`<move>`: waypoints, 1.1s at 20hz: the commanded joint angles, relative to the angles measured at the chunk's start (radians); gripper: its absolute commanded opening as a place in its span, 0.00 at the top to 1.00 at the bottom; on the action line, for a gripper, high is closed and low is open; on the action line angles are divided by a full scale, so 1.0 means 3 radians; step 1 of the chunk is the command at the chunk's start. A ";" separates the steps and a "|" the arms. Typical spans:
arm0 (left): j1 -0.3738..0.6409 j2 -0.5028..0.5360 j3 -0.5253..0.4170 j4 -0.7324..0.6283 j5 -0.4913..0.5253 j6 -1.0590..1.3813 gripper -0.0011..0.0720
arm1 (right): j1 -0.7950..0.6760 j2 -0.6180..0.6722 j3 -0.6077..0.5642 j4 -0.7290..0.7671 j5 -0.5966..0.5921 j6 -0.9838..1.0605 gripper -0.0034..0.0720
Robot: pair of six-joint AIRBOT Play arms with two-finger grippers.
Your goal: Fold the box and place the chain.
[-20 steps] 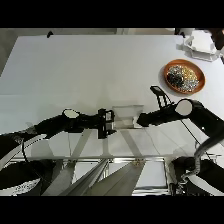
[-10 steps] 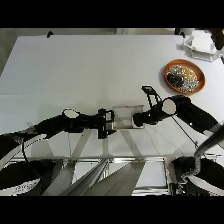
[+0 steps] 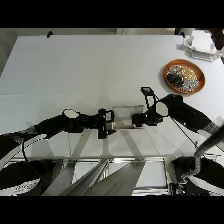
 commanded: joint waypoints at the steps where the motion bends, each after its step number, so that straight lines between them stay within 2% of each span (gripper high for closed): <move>1: 0.0000 0.0004 0.0000 0.0001 0.0001 0.0001 0.78 | 0.0017 -0.0006 0.0048 -0.0098 0.0001 0.0230 0.36; 7: 0.0000 0.0004 0.0000 0.0001 0.0000 0.0001 0.78 | 0.0308 -0.0135 0.0092 -0.0223 0.0053 0.0393 0.36; 9: 0.0000 0.0004 0.0000 0.0001 0.0000 0.0001 0.78 | 0.0398 -0.0234 0.0132 -0.0257 0.0052 0.0394 0.43; 13: 0.0000 0.0004 0.0000 0.0001 0.0000 0.0001 0.78 | 0.0445 -0.0282 0.0144 -0.0306 0.0055 0.0394 0.45; 19: 0.0000 0.0004 0.0000 0.0001 0.0000 0.0001 0.78 | 0.0445 -0.0282 0.0144 -0.0318 0.0048 0.0380 0.92; 22: 0.0000 0.0004 0.0000 0.0001 0.0000 0.0001 0.78 | 0.0445 -0.0282 0.0142 -0.0319 0.0025 0.0379 0.94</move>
